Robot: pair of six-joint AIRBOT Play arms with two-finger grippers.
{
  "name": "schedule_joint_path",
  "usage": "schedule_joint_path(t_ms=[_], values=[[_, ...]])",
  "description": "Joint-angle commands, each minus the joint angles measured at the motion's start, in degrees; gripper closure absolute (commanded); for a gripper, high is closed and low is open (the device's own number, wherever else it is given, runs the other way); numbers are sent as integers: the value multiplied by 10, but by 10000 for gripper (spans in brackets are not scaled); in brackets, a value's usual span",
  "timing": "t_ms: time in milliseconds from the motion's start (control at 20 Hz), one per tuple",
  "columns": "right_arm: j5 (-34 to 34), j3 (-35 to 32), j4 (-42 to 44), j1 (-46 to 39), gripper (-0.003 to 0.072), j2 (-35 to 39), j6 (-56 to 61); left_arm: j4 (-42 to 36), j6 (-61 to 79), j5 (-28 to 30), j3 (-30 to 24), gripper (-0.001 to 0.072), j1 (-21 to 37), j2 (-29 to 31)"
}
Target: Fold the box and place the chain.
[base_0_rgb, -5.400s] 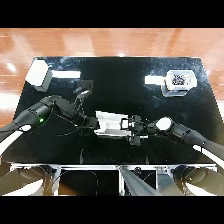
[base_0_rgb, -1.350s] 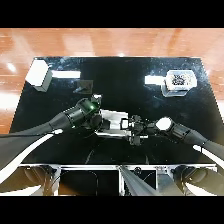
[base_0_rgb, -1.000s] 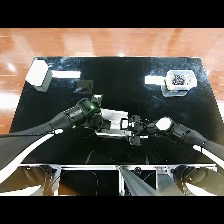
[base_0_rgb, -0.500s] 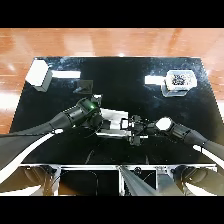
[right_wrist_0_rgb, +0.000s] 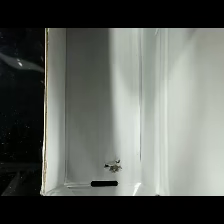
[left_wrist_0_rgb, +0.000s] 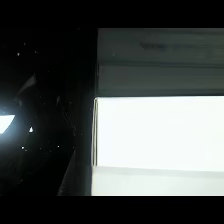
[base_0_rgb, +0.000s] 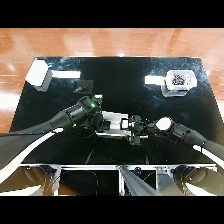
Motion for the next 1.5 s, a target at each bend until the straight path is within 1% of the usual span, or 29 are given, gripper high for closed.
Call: schedule_joint_path(t_ms=[0, 250, 400, 450, 500, 550, 900, 950, 1000, 1050, 1300, 1450], values=[[2, 0, 0, 0, 195, 0, 0, 2, 2, 1, 3, 300, 0, 0], [2, 0, 0, 0, 196, 0, 0, 10, 1, -17, 3, 303, 1, -1], [2, 0, 0, 0, 196, 0, 1, 10, 1, -16, 2, 304, 1, -8], [2, 0, 0, 0, 196, 0, 0, 9, 1, -16, 2, 339, 1, -10], [2, 0, 0, 0, 196, 0, 0, 8, 2, -16, 2, 551, 1, -10], [2, 0, 0, 0, 196, 0, 0, 8, 2, -17, 2, 689, 1, -10], [2, 0, 0, 0, 192, 0, 0, 8, 3, -16, 2, 690, 1, -10], [2, 0, 0, 0, 144, 0, 1, 8, 3, -16, 2, 690, 1, -10], [2, 0, 0, 0, 33, 0, 1, 8, 3, -16, 2, 690, 1, -10], [0, 0, 0, 0, -12, 0, 2, 8, 3, -15, 2, 690, 1, -10], [-4, 0, -5, -1, -12, 20, 5, 14, 3, -7, 2, 690, 11, -2], [-1, 2, -55, -1, -11, 52, 47, 22, 3, -4, 2, 690, 19, -1]])
